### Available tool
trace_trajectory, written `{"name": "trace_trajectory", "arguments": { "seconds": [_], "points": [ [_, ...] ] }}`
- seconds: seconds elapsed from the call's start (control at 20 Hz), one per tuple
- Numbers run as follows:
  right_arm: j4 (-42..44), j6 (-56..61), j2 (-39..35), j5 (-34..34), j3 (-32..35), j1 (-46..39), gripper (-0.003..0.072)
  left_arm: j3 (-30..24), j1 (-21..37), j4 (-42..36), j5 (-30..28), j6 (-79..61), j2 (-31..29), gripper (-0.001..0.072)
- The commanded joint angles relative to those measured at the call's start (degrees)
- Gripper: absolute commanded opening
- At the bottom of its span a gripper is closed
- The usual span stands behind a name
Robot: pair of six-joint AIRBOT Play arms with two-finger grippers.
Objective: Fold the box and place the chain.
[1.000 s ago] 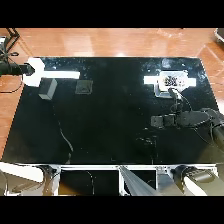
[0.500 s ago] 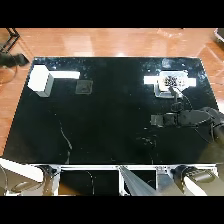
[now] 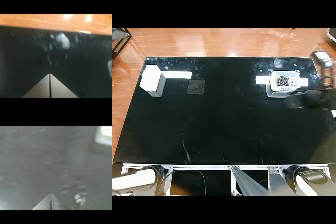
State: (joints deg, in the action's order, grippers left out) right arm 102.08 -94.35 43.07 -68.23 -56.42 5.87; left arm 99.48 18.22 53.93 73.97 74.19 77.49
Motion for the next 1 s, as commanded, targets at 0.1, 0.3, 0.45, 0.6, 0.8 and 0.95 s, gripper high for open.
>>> {"name": "trace_trajectory", "arguments": {
  "seconds": [0.1, 0.3, 0.45, 0.6, 0.8, 0.95],
  "points": [
    [-8.07, 7.13, -12.22, 6.08, 11.85, -2.23, 0.0022, -48.89, -10.1, 5.86, -20.81, -1.31, -35.41, 0.0023],
    [-8.07, 12.98, -14.67, 11.52, 26.97, -2.25, 0.0022, -73.79, -16.55, 11.43, -25.83, 1.53, -54.07, 0.0023],
    [-8.31, 12.92, -14.71, 16.33, 24.76, -2.29, 0.0022, -73.29, -16.24, 14.27, -22.53, 2.78, -58.27, 0.0024],
    [-7.58, 12.92, -14.71, 19.3, 24.3, -2.27, 0.0022, -72.28, -16.26, 14.45, -19.06, 2.75, -58.99, 0.0025],
    [-7.82, 12.92, -14.71, 19.3, 24.3, -2.29, 0.0022, -72.35, -16.28, 14.43, -16.06, 2.75, -58.9, 0.0025],
    [-7.82, 12.92, -14.71, 19.32, 24.3, -2.27, 0.0022, -72.32, -16.26, 14.43, -18.14, 2.75, -58.9, 0.0026]
  ]
}}
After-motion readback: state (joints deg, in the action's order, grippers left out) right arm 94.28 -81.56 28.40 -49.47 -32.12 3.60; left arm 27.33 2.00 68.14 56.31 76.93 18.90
